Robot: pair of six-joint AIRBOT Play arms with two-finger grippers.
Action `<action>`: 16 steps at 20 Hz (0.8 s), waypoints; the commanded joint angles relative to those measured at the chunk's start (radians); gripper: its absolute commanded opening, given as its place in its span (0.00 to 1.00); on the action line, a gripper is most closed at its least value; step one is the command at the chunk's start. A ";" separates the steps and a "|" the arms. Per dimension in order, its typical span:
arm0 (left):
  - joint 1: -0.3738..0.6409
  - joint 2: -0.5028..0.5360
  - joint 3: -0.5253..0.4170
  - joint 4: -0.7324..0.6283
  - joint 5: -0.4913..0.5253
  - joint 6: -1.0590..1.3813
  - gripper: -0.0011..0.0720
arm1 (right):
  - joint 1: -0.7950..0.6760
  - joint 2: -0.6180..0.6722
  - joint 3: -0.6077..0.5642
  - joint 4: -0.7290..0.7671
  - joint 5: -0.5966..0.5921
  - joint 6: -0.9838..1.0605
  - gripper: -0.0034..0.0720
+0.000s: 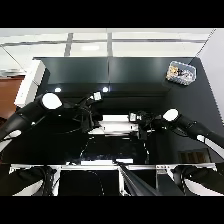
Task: Fold the box and place the chain.
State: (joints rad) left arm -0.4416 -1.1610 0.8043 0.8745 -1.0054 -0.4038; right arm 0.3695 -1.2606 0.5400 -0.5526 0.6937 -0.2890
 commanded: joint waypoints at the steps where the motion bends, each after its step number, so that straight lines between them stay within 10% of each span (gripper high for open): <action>1: 0.035 0.030 -0.010 0.014 -0.278 -0.275 0.23 | 0.000 0.000 0.000 -0.002 0.002 0.001 0.23; 2: 0.028 0.019 -0.025 -0.051 -0.322 -0.275 0.05 | 0.000 0.000 0.000 -0.002 0.002 0.001 0.19; 4: -0.011 0.002 -0.080 -0.237 -0.270 -0.272 0.05 | 0.000 0.000 0.000 -0.002 0.002 0.002 0.19; 11: -0.091 -0.001 -0.111 -0.457 0.543 -0.187 0.05 | 0.000 0.000 0.000 -0.002 0.002 0.002 0.19; 16: -0.021 -0.147 -0.056 -0.317 0.335 -0.213 0.05 | 0.000 0.000 0.000 -0.002 0.002 0.002 0.19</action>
State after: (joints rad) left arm -0.4911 -1.2316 0.7208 0.5026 -0.6067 -0.6056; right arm 0.3695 -1.2606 0.5400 -0.5541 0.6952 -0.2874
